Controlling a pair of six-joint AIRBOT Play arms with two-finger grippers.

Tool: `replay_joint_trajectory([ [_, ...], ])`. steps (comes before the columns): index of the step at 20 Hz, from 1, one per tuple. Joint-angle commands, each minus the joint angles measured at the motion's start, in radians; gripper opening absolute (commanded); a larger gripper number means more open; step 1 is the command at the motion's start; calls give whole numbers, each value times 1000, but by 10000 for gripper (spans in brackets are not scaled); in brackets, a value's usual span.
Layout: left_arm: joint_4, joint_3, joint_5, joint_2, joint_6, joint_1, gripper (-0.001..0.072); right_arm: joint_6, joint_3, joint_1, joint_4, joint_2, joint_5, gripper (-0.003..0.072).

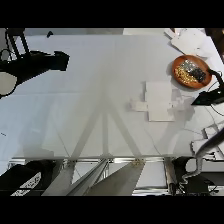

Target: Fold the box and place the chain.

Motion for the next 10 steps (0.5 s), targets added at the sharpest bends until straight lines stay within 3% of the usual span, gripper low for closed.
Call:
replay_joint_trajectory([
  [1, 0, 0, 0, -1, 0, 0, 699, -23, 0, 124, 174, 12, -25, 9],
  [5, 0, 0, 0, -1, 0, 0, 699, -68, 0, 330, 383, 39, -112, 8],
  [10, 0, 0, 0, -1, 0, 0, 699, -67, -9, 539, 509, 98, -361, 7],
])
